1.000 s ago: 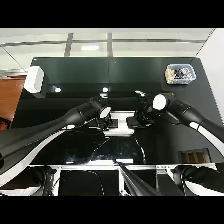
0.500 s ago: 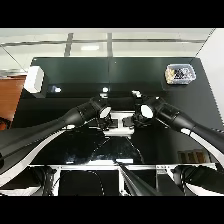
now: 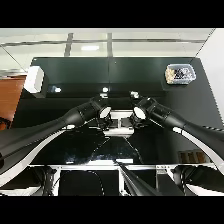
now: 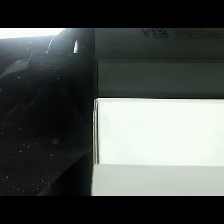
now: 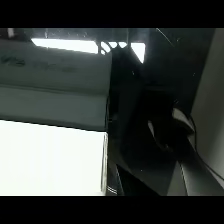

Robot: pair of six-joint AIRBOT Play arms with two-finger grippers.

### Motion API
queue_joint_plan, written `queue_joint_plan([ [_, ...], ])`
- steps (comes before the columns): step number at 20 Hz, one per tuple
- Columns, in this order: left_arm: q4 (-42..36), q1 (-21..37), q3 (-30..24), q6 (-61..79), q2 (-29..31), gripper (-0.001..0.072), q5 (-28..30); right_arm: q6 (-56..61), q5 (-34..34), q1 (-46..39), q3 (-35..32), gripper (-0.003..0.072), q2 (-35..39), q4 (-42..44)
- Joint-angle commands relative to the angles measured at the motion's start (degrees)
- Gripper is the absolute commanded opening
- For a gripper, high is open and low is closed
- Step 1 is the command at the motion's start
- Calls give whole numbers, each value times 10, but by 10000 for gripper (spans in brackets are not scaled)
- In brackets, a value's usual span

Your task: Fold the box and place the chain.

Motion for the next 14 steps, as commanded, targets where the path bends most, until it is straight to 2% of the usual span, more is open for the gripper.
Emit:
queue_joint_plan([
  [1,0,0,0,-1,0,30,0,6,3,1,1,22,-5,2],
  [6,0,0,0,-1,0,30,0,5,2,1,1,25,-5,12],
  [7,0,0,0,-1,0,30,0,5,2,1,1,91,-5,13],
  [8,0,0,0,-1,0,30,0,5,3,1,1,280,-5,12],
  [14,0,0,0,-1,0,30,0,3,4,1,1,291,-5,12],
])
